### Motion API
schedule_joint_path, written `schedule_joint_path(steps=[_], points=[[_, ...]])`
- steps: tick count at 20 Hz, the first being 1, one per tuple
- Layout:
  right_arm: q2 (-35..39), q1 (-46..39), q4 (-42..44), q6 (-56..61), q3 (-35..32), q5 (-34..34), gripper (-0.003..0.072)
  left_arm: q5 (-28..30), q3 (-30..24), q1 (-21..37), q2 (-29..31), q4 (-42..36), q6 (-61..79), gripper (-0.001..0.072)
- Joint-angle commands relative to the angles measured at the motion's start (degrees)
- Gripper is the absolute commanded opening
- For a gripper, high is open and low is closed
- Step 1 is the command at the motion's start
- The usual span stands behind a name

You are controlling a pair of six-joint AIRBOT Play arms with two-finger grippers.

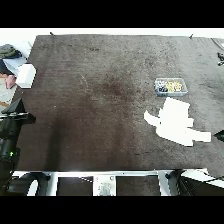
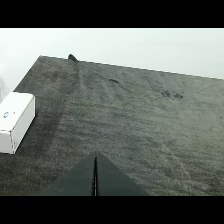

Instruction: Fold the box and place the chain.

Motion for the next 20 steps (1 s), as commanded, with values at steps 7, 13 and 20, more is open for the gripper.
schedule_joint_path(steps=[7, 13, 20], points=[[-15.0, -0.2, 1.3, -5.8, 9.0, 2.6, 0.0419, 0.0, 0.0, 0.0, 0.0, 0.0, 0.0, 0.0011], [-22.7, 0.7, 5.0, -7.3, 9.0, 4.4, 0.0419, 0.0, 0.0, 0.0, 0.0, 0.0, 0.0, 0.0011], [-26.3, 5.3, 8.5, -8.8, 8.9, 6.9, 0.0352, 0.0, 0.0, 0.0, 0.0, 0.0, 0.0, 0.0012]])
